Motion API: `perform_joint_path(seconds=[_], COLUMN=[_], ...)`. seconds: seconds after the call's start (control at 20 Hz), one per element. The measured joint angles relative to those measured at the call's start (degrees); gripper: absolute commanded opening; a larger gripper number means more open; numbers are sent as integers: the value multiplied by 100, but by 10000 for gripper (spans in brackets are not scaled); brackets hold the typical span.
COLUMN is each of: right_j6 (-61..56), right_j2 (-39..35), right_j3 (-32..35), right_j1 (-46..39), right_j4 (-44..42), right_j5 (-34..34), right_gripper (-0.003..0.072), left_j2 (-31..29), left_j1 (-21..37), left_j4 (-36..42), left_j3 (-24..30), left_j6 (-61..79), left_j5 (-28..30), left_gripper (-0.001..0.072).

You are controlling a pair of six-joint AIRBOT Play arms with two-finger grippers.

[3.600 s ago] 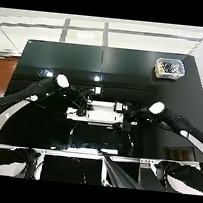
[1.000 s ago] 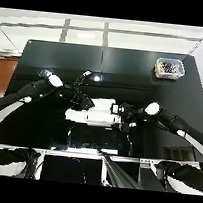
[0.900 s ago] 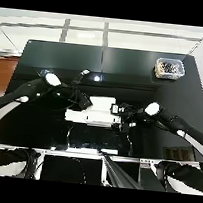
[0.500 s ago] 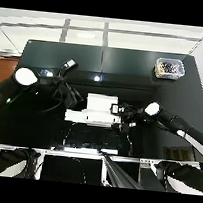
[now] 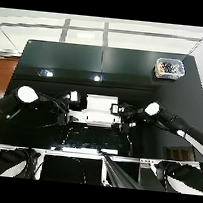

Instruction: Fold the box and place the chain.

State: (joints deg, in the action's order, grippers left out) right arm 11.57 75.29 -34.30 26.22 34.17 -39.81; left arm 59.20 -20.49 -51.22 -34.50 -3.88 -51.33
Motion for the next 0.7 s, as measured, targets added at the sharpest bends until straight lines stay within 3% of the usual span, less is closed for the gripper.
perform_joint_path(seconds=[0.2,0.25,0.35,0.4,0.7], right_j6=[-2,0,-2,0,0], right_j2=[2,0,0,0,0], right_j3=[0,0,0,0,0], right_j1=[0,0,0,0,0], right_j4=[-2,0,0,0,0], right_j5=[0,0,0,0,0], right_gripper=[243,243,243,243,243], left_j2=[479,586,737,785,925], left_j1=[-413,-483,-568,-590,-654], left_j4=[-192,-109,42,76,535], left_j3=[-33,-68,-118,-136,-173], left_j6=[568,640,748,809,966], left_j5=[437,472,514,525,444], left_gripper=[686,618,261,222,217])
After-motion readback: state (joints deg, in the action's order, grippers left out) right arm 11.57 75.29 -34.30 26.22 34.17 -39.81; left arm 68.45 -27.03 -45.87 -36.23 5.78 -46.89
